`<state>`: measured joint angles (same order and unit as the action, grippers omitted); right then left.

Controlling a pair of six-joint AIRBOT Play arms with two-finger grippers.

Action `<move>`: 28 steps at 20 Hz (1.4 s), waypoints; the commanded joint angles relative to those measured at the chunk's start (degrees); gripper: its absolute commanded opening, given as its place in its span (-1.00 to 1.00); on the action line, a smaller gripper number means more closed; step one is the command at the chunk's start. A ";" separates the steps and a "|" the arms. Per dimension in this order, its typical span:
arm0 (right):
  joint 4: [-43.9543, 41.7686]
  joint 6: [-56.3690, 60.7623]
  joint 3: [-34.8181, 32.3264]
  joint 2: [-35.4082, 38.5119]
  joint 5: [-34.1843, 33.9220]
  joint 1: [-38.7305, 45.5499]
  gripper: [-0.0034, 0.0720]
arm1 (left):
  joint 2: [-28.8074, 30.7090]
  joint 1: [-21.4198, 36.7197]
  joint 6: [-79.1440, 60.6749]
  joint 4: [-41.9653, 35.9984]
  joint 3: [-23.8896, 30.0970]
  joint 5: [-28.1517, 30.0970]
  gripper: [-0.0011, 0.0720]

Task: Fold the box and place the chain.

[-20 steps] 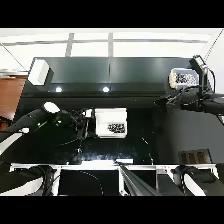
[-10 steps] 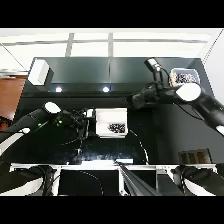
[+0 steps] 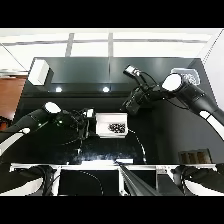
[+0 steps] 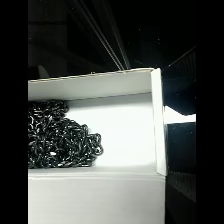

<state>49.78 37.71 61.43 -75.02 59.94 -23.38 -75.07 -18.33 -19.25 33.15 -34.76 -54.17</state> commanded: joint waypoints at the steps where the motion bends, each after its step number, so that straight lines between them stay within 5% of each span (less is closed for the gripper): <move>1: -0.02 -8.83 1.92 2.43 6.38 -0.09 0.95 | -0.04 0.00 0.00 0.02 -0.04 0.00 0.51; 4: 0.13 -9.53 0.39 3.06 8.22 -0.70 0.95 | -0.04 0.00 0.00 0.02 -0.04 0.00 0.51; 9: 0.20 -12.50 -5.25 3.02 1.38 -6.60 0.96 | -0.04 0.00 0.00 0.02 -0.04 0.00 0.52; 28: 4.07 -10.51 -5.44 1.14 3.34 -10.38 0.95 | -0.04 0.00 -0.02 0.04 -0.04 0.00 0.52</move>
